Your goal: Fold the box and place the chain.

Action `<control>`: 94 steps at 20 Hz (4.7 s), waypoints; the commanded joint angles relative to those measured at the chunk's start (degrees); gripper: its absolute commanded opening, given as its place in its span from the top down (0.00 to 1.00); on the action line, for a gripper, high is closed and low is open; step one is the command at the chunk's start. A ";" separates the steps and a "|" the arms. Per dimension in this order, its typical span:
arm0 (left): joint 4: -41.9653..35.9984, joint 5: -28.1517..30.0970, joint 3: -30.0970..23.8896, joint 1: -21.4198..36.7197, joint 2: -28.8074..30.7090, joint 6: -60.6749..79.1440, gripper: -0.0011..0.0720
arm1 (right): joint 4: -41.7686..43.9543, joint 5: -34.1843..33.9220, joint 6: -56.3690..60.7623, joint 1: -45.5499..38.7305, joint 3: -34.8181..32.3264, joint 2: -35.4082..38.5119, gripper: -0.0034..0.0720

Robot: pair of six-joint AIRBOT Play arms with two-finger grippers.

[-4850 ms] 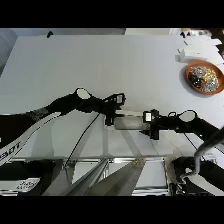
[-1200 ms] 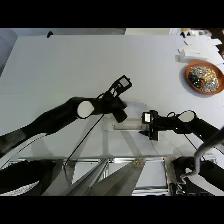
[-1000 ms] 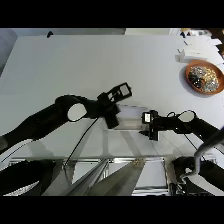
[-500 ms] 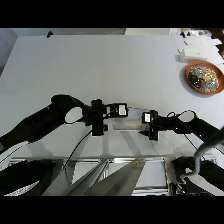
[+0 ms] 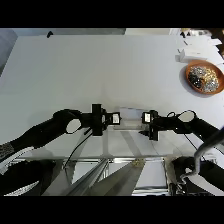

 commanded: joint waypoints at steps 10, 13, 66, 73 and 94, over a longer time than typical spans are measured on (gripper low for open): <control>-11.87 0.68 -1.40 -0.42 -2.82 20.96 0.56 | 0.00 0.02 0.02 -0.04 0.00 0.04 0.42; -16.20 0.74 -1.40 -0.63 -2.89 27.58 0.56 | 0.00 0.02 0.02 -0.04 -0.02 0.04 0.42; -37.77 1.90 -1.33 -2.40 -6.97 29.42 0.13 | 0.00 0.02 0.02 -0.04 0.00 0.04 0.42; -30.08 -1.53 -1.33 -2.32 4.13 17.94 0.98 | 0.00 0.02 0.02 -0.04 -0.02 0.04 0.42; -7.30 -19.76 -1.40 13.62 1.44 -58.45 0.98 | 0.00 0.02 0.02 -0.04 0.00 0.04 0.42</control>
